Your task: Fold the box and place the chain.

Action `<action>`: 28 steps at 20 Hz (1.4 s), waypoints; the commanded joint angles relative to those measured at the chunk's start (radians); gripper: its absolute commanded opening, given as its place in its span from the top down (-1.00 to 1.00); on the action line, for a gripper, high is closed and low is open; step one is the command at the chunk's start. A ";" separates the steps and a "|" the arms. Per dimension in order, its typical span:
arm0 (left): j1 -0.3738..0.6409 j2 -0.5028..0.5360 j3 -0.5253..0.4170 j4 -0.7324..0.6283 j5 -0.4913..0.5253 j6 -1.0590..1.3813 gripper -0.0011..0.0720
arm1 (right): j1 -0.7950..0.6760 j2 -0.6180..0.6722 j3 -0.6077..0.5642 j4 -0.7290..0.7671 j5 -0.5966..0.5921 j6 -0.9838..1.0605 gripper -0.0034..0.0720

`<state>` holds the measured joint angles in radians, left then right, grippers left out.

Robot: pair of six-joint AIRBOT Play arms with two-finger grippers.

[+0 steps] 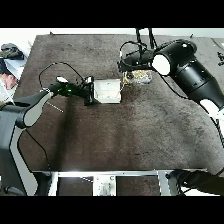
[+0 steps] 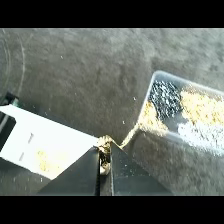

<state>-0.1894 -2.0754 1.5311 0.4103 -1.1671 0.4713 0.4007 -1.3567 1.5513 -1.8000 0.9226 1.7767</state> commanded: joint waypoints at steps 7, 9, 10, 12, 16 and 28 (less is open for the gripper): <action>0.000 0.000 0.000 0.000 0.000 0.000 0.03 | 0.151 -0.047 -0.104 0.061 -0.191 0.051 0.95; 0.000 0.000 0.000 0.000 0.000 0.000 0.03 | 0.149 -0.098 -0.148 0.059 -0.243 0.091 0.95; 0.000 0.000 0.000 0.000 0.000 0.000 0.03 | 0.138 -0.129 -0.169 0.060 -0.282 0.111 0.94; 0.000 0.000 0.000 0.000 0.000 0.000 0.03 | 0.106 -0.185 -0.196 0.061 -0.348 0.115 0.46; 0.000 0.000 0.000 0.000 0.000 0.000 0.03 | -0.013 -0.227 -0.201 0.061 -0.321 0.125 0.37; 0.000 0.000 0.000 0.000 0.000 0.000 0.03 | -0.324 -0.412 -0.164 0.686 -0.399 -0.245 -0.07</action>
<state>-0.1894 -2.0754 1.5311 0.4099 -1.1675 0.4713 0.1120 -1.6913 1.3643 -1.3018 0.5629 1.6455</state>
